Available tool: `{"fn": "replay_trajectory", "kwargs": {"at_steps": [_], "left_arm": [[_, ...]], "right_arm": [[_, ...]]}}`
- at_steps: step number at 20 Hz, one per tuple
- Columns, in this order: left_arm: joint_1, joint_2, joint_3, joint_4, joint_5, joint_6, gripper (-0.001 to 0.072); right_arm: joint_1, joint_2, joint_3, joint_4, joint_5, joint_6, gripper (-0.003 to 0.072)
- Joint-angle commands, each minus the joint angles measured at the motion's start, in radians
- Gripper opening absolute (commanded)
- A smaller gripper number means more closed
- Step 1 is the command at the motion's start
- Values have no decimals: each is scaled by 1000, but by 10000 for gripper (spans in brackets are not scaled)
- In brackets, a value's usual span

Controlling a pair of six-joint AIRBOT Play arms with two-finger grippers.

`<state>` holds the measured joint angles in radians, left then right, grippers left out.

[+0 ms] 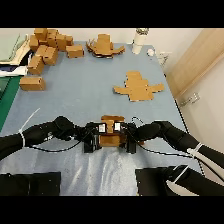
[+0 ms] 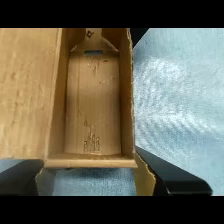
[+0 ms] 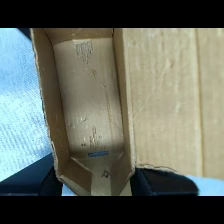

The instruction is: Fold the box.

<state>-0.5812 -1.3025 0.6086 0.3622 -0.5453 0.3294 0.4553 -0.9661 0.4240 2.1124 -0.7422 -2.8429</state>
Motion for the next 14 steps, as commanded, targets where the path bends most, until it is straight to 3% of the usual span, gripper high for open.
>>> {"fn": "replay_trajectory", "kwargs": {"at_steps": [1, 10, 12, 14], "left_arm": [[1, -1, 1, 1, 0, -1, 704], [1, 0, 1, 1, -7, -10, 699], [1, 0, 1, 1, -14, -13, 589], [1, 0, 2, -2, -12, -15, 591]], "right_arm": [[0, 0, 0, 0, 0, 0, 498], [0, 0, 0, 0, 0, 0, 498], [0, 0, 0, 0, 0, 0, 498], [0, 0, 0, 0, 0, 0, 498]]}}
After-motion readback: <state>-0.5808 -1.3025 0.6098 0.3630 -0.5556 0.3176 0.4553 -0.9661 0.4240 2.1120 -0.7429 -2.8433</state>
